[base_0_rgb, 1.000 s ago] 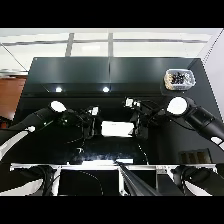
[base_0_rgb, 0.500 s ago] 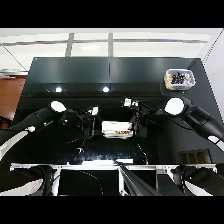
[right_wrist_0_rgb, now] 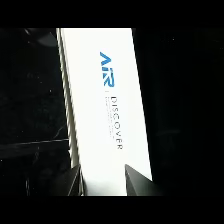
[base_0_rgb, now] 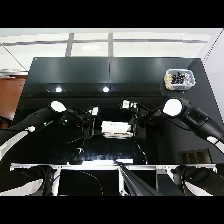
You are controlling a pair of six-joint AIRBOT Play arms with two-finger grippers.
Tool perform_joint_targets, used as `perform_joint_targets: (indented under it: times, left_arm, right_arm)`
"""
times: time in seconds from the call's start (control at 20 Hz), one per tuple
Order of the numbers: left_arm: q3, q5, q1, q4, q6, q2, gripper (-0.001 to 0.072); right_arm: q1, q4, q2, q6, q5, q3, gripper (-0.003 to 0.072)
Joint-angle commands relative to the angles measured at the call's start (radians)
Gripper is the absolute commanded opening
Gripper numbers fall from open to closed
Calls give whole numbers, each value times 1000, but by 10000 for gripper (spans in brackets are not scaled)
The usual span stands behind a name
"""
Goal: Fold the box and place the chain.
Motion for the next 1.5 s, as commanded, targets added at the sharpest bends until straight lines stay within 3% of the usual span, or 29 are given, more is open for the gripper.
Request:
perform_joint_targets:
  times: [0.0, 0.3, 0.35, 0.4, 0.65, 0.75, 1.45]
  left_arm:
    - [0, 0, 0, 0, -2, -1, 462]
    - [0, 0, 0, 0, -2, -1, 462]
    - [0, 0, 0, 0, -2, -1, 462]
    - [0, 0, 0, 0, -2, -1, 462]
    - [0, 0, 0, 0, -2, -1, 462]
    - [0, 0, 0, 0, -2, -1, 462]
    - [0, 0, 0, 0, -2, -1, 462]
  right_arm:
    - [11, -18, -2, 0, 6, 0, 305]
    - [11, -32, -5, 2, -19, 0, 301]
    - [11, -32, -5, 2, -19, 0, 220]
    - [11, -32, -5, 1, -19, 0, 188]
    - [16, -32, -5, 1, -19, 0, 199]
    - [16, -32, -5, 1, -19, 0, 275]
    - [16, -32, -5, 1, -1, 0, 277]
